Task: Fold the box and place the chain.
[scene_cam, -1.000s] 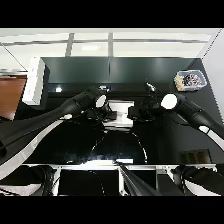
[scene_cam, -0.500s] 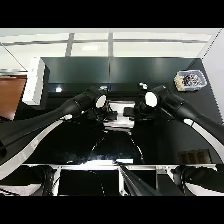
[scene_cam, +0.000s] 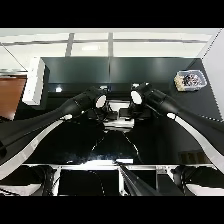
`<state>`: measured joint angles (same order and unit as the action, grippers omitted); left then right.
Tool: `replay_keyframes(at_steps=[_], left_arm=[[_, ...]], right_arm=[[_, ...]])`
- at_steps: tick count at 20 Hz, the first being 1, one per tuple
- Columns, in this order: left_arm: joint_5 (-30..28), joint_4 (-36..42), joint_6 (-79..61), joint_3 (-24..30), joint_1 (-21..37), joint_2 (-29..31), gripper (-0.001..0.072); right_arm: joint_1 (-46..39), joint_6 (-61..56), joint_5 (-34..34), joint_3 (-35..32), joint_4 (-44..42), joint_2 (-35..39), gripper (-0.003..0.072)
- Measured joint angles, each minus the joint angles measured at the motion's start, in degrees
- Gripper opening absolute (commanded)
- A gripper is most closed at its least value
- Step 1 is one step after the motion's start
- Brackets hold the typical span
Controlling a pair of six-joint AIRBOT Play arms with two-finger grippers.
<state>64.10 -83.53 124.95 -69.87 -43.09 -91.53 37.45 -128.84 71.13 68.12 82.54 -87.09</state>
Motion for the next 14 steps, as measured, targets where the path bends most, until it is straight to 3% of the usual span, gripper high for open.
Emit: replay_keyframes(at_steps=[2,5,9,10,11,14], left_arm=[[0.0,0.0,0.0,0.0,0.0,0.0,0.0030],[0.0,0.0,0.0,0.0,0.0,0.0,0.0030],[0.0,0.0,0.0,0.0,0.0,0.0,0.0030],[0.0,0.0,0.0,0.0,0.0,0.0,0.0030],[0.0,0.0,0.0,0.0,0.0,0.0,0.0029],[0.2,0.0,0.0,0.0,0.0,0.0,0.0030]], right_arm=[[0.2,-0.7,0.7,0.3,0.4,-0.5,0.0185],[0.3,-1.7,1.5,0.4,1.2,-0.8,0.0016],[0.4,-2.2,1.6,0.5,1.5,-0.9,0.0016],[0.4,-2.3,1.7,0.5,1.5,-0.9,0.0052],[0.4,-2.4,1.7,0.5,1.5,-0.9,0.0239],[0.4,-2.4,1.6,0.5,1.4,-0.9,0.0260]])
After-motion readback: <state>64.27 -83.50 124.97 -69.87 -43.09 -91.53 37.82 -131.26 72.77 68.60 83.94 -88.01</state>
